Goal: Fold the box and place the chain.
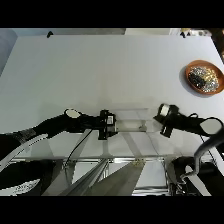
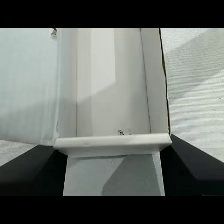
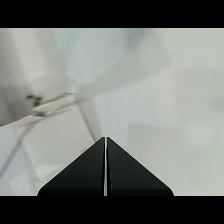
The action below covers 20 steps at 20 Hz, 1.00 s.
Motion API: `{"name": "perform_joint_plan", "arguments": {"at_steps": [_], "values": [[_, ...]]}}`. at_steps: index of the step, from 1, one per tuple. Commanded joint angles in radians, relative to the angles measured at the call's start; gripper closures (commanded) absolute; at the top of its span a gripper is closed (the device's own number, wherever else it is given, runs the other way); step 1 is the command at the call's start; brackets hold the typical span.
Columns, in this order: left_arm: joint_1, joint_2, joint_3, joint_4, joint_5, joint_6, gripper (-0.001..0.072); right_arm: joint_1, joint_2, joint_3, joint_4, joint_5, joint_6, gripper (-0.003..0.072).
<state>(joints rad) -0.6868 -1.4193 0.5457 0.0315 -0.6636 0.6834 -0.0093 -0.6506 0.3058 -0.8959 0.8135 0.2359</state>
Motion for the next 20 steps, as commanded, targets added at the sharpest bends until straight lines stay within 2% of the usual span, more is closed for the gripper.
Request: {"name": "perform_joint_plan", "arguments": {"at_steps": [1, 4, 8, 12, 20], "values": [[0.001, 0.0, 0.0, 0.0, 0.001, 0.0, 0.0575, -0.15, 0.03, 0.006, -0.025, -0.036, 0.466, 0.0669], [0.001, 0.0, 0.0, 0.0, 0.001, 0.0, 0.0575, -0.242, -0.002, 0.006, -0.029, -0.003, 0.66, 0.0669], [0.001, 0.0, 0.0, 0.0, 0.001, 0.0, 0.0575, -0.262, -0.199, 0.006, -0.017, 0.155, 0.673, 0.0669], [0.001, 0.0, 0.0, 0.0, 0.001, 0.0, 0.0575, -0.151, -0.31, 0.006, 0.019, 0.191, 0.669, 0.0669], [0.001, 0.0, 0.0, 0.0, 0.001, 0.0, 0.0575, 0.011, -0.353, 0.027, 0.083, 0.177, 0.619, 0.0669]]}}
